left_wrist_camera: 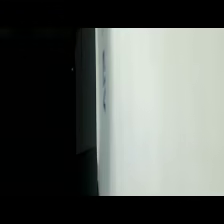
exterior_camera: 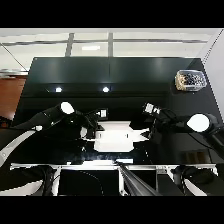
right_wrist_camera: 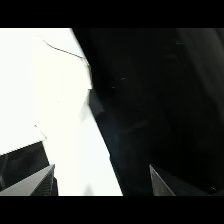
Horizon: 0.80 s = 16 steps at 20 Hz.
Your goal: Fold the box and place the chain.
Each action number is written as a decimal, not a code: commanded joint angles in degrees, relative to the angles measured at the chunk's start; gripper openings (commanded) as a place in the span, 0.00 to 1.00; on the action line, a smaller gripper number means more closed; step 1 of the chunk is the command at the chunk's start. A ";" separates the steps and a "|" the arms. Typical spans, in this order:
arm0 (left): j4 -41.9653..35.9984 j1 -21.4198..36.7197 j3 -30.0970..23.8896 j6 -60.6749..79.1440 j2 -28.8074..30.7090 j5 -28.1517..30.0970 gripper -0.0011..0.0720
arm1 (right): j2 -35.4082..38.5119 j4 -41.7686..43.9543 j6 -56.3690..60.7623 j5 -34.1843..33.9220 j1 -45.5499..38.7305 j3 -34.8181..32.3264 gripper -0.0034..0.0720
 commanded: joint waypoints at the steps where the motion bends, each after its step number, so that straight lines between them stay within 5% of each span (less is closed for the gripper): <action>1: 2.29 0.00 -0.04 0.07 -0.04 0.35 0.05 | -2.40 -0.20 -0.24 -0.15 2.62 -0.04 0.98; 10: 2.25 0.00 -0.04 0.07 -0.07 2.05 0.05 | -3.74 1.60 -8.55 0.33 8.79 -5.90 0.98; 16: 2.25 0.00 -0.04 0.07 -0.07 2.08 0.05 | -3.89 1.73 -8.96 -8.04 16.15 -6.71 0.98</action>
